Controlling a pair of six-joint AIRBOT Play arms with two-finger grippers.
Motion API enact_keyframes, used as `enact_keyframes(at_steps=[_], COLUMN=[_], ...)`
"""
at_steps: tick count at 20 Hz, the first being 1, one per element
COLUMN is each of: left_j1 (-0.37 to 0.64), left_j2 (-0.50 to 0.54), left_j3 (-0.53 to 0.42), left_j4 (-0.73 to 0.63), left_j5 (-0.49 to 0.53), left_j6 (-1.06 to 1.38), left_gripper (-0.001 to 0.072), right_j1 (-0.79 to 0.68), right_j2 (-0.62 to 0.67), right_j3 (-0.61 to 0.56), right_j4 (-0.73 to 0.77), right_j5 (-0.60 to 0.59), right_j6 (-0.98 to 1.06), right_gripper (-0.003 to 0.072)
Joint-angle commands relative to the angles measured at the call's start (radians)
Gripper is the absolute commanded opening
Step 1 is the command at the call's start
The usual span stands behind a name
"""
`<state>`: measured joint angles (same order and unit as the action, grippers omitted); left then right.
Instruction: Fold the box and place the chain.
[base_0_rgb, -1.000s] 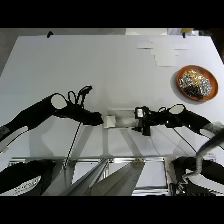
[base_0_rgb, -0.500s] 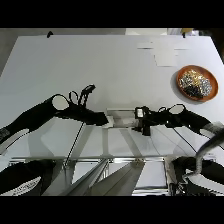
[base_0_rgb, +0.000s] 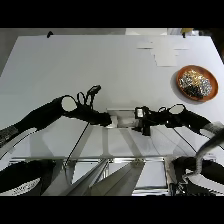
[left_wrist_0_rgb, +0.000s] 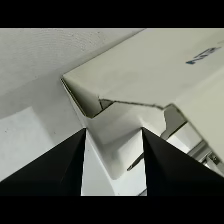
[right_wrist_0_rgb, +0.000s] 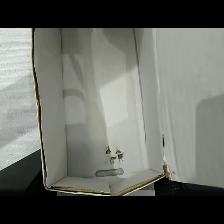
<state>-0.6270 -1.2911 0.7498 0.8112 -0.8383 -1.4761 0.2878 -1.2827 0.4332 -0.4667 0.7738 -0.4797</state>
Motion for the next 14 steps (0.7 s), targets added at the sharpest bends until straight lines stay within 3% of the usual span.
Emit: enact_keyframes(at_steps=[1,7,14], left_j1=[-0.031,-0.095,-0.172], left_j2=[-0.026,-0.053,-0.126], left_j3=[0.046,0.136,0.249], left_j4=[0.097,0.261,0.479], left_j5=[0.013,0.005,-0.142], left_j6=[-0.152,-0.402,-0.674], left_gripper=[0.0395,0.0394,0.0394], right_j1=[0.000,0.000,0.000], right_j2=[0.001,0.001,0.001], right_j3=[0.000,0.000,0.000], right_j4=[0.000,0.000,0.000], right_j5=[0.000,0.000,0.000], right_j6=[0.000,0.000,0.000], right_gripper=[0.0403,0.0403,0.0403])
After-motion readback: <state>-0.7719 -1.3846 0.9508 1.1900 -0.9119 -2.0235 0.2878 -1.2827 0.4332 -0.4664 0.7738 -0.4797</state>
